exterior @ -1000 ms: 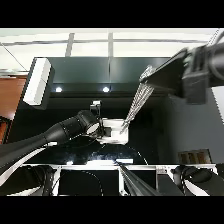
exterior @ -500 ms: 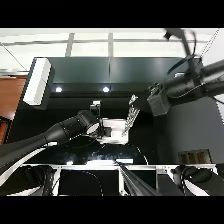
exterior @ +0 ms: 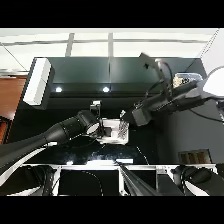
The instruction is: Fold the box and place the chain.
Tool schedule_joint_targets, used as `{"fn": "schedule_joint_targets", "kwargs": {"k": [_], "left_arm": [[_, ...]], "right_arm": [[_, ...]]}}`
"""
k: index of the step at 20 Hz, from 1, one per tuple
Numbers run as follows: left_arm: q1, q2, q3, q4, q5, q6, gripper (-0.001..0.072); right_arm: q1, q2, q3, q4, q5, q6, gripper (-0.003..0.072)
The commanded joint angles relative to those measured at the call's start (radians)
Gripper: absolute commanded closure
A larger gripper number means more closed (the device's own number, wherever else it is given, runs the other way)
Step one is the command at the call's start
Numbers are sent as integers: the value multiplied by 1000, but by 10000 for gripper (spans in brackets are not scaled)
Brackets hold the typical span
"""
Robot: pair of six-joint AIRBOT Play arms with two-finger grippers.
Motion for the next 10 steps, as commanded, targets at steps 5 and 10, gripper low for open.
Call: {"fn": "schedule_joint_targets", "kwargs": {"k": [5,10], "left_arm": [[0,0,0,0,0,0,683],[0,0,0,0,0,0,682]], "right_arm": [[34,-1,-186,-37,-163,16,680],[120,-55,-247,-33,-342,30,680]]}}
